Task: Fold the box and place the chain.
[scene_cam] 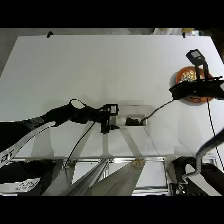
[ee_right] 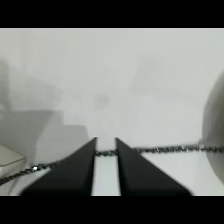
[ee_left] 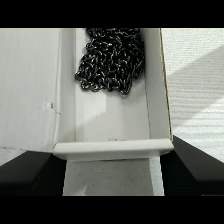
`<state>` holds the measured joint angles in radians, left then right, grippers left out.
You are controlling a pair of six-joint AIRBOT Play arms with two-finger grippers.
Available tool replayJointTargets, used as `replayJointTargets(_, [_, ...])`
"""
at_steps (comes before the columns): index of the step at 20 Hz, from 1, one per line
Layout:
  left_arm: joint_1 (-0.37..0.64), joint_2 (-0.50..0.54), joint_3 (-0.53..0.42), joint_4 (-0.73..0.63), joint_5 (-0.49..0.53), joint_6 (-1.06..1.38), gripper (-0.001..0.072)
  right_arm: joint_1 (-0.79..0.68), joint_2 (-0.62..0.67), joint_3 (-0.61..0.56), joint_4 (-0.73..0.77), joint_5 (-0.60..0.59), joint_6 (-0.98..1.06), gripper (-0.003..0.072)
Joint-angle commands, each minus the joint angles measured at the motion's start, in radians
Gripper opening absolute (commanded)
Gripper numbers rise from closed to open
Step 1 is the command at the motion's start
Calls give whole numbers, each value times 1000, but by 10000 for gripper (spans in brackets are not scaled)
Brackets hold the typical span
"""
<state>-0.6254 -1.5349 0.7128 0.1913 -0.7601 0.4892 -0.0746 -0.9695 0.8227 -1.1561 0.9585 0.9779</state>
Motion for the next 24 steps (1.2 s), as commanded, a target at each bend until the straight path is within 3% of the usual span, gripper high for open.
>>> replayJointTargets(1, [0, 0, 0, 0, 0, 0, 152, -16, -110, 2, -103, -29, 209, 243])
replayJointTargets(7, [0, 0, 0, 0, 0, 0, 152, -16, -216, -6, -105, -32, 231, 246])
replayJointTargets(8, [0, 0, 0, 0, 0, 0, 152, -14, -231, -7, -105, -33, 237, 307])
replayJointTargets(9, [0, 0, 0, 0, 0, 0, 152, -13, -243, -7, -113, -37, 255, 419])
replayJointTargets(10, [0, 0, 0, 0, 0, 0, 152, -13, -253, -7, -119, -40, 269, 450])
replayJointTargets(12, [0, 0, 0, 0, 0, 0, 152, -13, -275, -7, -124, -40, 281, 425])
replayJointTargets(14, [0, 0, 0, 0, 0, 0, 152, -13, -299, -8, -124, -39, 283, 347])
replayJointTargets(17, [0, 0, 0, 0, 0, 0, 152, -13, -329, -12, -146, -49, 331, 330])
replayJointTargets(19, [0, 0, 0, 0, 0, 0, 152, -13, -336, -14, -160, -59, 337, 256])
replayJointTargets(24, [0, 0, 0, 0, 0, 0, 152, -13, -377, -14, -160, -63, 337, 256])
